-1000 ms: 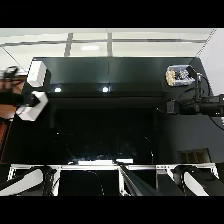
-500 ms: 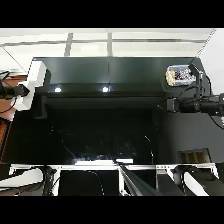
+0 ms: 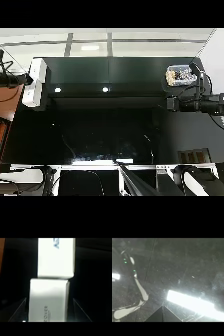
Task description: Fold the box and place the chain.
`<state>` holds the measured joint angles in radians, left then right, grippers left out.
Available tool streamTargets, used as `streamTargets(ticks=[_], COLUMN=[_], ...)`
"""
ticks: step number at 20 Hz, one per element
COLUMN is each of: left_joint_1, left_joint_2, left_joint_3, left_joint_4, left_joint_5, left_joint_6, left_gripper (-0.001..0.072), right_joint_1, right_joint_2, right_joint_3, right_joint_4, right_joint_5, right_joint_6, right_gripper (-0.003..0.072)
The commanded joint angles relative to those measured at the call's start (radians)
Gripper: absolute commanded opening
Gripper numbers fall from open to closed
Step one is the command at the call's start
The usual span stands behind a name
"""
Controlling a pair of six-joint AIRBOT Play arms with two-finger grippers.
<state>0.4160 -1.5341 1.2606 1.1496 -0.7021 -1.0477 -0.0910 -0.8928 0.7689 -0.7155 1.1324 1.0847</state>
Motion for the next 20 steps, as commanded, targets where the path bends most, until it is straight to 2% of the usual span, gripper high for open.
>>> streamTargets(ticks=[1,2,3,4,5,7,9,12,13,15,17,20], left_joint_1=[-0.003,-0.003,-0.003,-0.003,-0.008,-0.04,-0.101,-0.206,-0.225,-0.228,-0.216,-0.211], left_joint_2=[0.008,0.014,0.023,0.037,0.065,0.143,0.275,0.521,0.587,0.697,0.765,0.781], left_joint_3=[0.156,0.212,0.263,0.288,0.279,0.207,0.038,-0.334,-0.436,-0.583,-0.65,-0.661], left_joint_4=[-0.016,-0.034,-0.069,-0.107,-0.169,-0.259,-0.279,-0.262,-0.26,-0.261,-0.261,-0.262], left_joint_5=[-0.134,-0.19,-0.26,-0.322,-0.354,-0.376,-0.313,-0.087,-0.012,0.098,0.14,0.146], left_joint_6=[-0.065,-0.105,-0.157,-0.178,-0.174,-0.118,-0.023,0.206,0.229,0.23,0.23,0.23], left_gripper=[0.071,0.0706,0.0554,0.0126,0.0026,0.0025,0.0025,0.0025,0.0025,0.0026,0.0027,0.0027], right_joint_1=[0.037,0.071,0.115,0.16,0.206,0.285,0.311,0.307,0.305,0.304,0.304,0.304], right_joint_2=[0.0,-0.002,-0.002,-0.004,-0.005,-0.016,-0.05,-0.136,-0.16,-0.177,-0.176,-0.176], right_joint_3=[0.0,0.0,0.0,0.0,0.0,-0.001,-0.001,-0.017,-0.026,-0.028,-0.027,-0.027], right_joint_4=[0.0,0.0,-0.004,-0.011,-0.027,-0.111,-0.189,-0.316,-0.336,-0.336,-0.333,-0.333], right_joint_5=[-0.037,-0.077,-0.139,-0.212,-0.299,-0.486,-0.574,-0.587,-0.566,-0.505,-0.488,-0.488], right_joint_6=[-0.001,-0.001,-0.001,-0.001,-0.001,0.0,0.0,0.0,0.0,-0.001,-0.001,-0.001], right_gripper=[0.0025,0.0025,0.0025,0.0025,0.0025,0.0025,0.0025,0.0025,0.0025,0.0025,0.0025,0.0025])
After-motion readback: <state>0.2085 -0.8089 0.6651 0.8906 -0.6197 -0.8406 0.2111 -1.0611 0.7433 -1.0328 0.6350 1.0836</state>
